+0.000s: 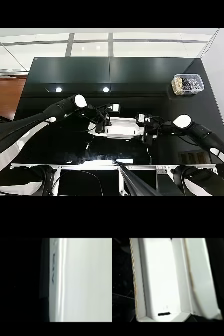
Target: Fold the box and place the chain.
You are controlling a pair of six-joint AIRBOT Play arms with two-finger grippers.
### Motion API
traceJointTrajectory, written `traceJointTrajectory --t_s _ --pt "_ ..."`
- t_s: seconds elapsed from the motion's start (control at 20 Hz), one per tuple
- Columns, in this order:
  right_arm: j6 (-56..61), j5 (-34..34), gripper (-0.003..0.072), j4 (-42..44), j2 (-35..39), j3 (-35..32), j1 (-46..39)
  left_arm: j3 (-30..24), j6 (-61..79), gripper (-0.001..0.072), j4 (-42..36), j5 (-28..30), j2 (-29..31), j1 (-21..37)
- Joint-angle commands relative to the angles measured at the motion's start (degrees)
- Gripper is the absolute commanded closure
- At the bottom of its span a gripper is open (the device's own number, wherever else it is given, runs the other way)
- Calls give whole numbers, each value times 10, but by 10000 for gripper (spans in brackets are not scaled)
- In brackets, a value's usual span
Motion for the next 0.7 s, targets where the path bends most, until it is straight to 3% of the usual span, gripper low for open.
traceJointTrajectory --t_s 0.0,0.65 --pt "-37 3 56 -9 -19 -3 0 0 -2 685 -1 0 0 0" --pt "-64 -24 56 9 -44 -2 5 0 -2 684 -7 -1 0 0"
